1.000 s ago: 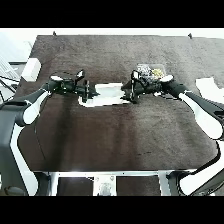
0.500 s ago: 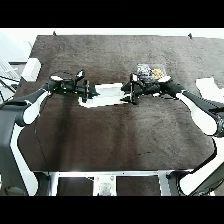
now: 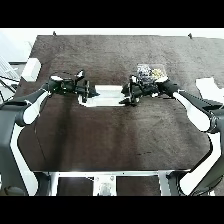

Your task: Fold the box and place the chain.

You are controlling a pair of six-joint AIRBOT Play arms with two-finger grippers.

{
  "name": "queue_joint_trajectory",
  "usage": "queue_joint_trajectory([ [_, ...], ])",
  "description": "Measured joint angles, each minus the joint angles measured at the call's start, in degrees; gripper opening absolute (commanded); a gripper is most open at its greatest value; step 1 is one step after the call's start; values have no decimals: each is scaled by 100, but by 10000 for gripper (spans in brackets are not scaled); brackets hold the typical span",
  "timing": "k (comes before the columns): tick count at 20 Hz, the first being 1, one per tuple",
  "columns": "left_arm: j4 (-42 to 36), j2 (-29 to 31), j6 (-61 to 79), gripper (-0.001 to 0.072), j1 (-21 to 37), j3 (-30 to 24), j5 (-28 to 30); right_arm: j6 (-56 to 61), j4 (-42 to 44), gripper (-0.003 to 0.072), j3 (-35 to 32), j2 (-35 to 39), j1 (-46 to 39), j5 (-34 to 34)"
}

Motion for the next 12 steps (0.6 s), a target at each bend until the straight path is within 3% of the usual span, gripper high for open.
queue_joint_trajectory([
  [12,-11,0,-4,21,0,0,17,-280,140,610,304,-452,35,129],
])
